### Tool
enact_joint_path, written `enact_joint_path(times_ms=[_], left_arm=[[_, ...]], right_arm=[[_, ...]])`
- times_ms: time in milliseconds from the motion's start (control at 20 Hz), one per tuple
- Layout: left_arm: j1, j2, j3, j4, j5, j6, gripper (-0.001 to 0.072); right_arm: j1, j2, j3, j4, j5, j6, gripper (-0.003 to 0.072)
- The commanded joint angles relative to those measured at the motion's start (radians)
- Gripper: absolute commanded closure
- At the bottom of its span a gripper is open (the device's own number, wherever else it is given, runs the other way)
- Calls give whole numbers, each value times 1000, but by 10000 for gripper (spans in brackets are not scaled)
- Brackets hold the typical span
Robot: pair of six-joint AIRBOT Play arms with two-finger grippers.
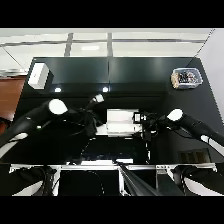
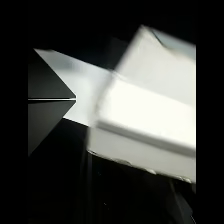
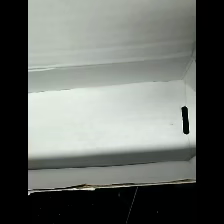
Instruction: Fold the box and place the chain.
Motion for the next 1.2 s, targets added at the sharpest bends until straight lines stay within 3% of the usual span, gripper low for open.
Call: enact_joint_path(times_ms=[0,100,150,350,450,700,850,1050,1150], left_arm=[[140,107,4,235,-115,-457,684],[235,105,-37,297,-140,-763,683],[281,105,-82,264,-137,-849,683],[415,50,-266,-151,-146,-703,683],[414,0,-310,-253,-116,-665,684],[270,-135,-269,-275,-39,-691,684],[200,-217,-193,-312,-37,-680,684],[171,-236,-132,-413,-88,-560,676],[171,-236,-124,-416,-93,-560,517]], right_arm=[[1,0,0,-1,3,-1,588],[1,0,0,-1,2,-1,588],[1,0,0,-1,2,-1,588],[1,0,0,-1,2,-1,588],[1,0,0,-1,3,-1,588],[1,0,0,-1,3,-1,588],[1,0,0,-1,2,-1,588],[1,0,0,-1,3,-1,589],[1,0,0,0,2,0,588]])
